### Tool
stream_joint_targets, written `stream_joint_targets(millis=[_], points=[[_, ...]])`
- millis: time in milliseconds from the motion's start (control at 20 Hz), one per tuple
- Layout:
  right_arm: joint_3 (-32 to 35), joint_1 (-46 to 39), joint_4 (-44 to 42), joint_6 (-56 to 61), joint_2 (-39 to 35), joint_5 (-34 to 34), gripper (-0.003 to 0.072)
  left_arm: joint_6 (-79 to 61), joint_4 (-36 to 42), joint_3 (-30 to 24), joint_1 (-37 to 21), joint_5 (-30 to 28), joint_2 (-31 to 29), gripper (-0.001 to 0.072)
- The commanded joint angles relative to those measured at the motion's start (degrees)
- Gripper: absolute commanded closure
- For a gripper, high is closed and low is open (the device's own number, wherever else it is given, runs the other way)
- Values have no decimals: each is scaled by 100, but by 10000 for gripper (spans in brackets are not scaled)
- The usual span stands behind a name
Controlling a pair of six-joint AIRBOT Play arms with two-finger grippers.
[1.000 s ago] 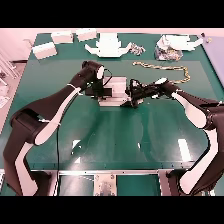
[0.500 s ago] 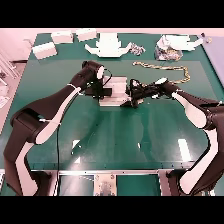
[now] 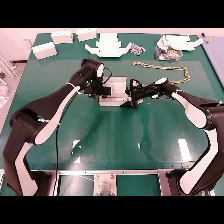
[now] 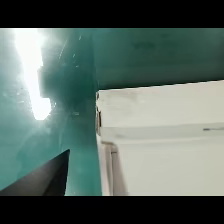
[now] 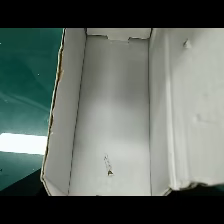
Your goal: Fold the box and place the chain.
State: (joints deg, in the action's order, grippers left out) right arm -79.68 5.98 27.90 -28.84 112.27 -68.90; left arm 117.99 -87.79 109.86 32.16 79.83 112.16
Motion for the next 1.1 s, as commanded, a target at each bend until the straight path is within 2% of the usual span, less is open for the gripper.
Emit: stream_joint_targets(millis=[0,200,600,700,850,1000,1050], points=[[0,-2,-4,9,-4,0,133,-90,37,271,-20,282,-15,253],[0,-2,-2,7,-4,0,133,-503,57,708,-28,859,-68,252],[0,-2,-4,9,-4,2,133,-2326,127,686,-330,1244,-1099,252],[0,-2,-4,9,-4,2,133,-3123,680,396,-623,1078,-1298,253],[0,-2,-4,9,-4,2,133,-4282,2339,-254,-1266,960,-1333,253],[0,-2,-4,9,-4,2,133,-4758,2691,-975,-1738,988,-1333,253],[0,-2,-4,9,-4,2,133,-4837,2782,-1163,-1812,763,-1333,253]])
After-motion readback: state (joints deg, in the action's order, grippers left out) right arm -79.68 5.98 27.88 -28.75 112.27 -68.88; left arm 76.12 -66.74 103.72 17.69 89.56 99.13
